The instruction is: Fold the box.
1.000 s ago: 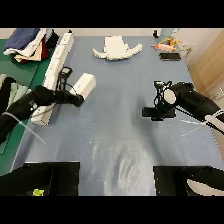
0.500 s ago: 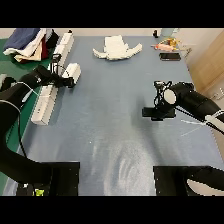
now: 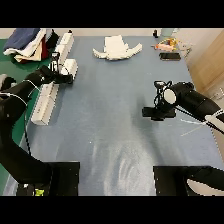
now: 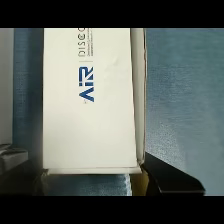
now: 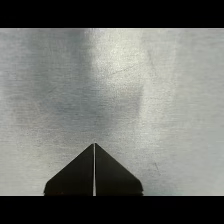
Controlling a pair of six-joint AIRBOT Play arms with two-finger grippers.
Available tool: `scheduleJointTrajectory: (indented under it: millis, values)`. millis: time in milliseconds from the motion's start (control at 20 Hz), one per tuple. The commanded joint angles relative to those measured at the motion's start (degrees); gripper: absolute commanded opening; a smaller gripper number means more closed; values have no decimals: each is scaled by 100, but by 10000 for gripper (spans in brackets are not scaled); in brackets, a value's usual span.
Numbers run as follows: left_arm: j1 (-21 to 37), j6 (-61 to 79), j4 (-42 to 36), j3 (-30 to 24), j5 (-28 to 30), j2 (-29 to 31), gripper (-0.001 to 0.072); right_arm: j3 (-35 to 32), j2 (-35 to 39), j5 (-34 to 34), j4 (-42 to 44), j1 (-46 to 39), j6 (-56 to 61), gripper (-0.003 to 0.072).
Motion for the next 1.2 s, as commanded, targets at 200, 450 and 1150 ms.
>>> scheduleJointTrajectory:
  millis: [200,450,1150]
  values:
    - [2,-22,2,68,184,-127,497,4,-2,-2,2,2,2,7]
    - [0,-22,-20,68,181,-127,497,4,-2,0,4,2,2,7]
    - [4,-59,-7,68,-173,-107,693,4,-2,0,2,2,2,7]
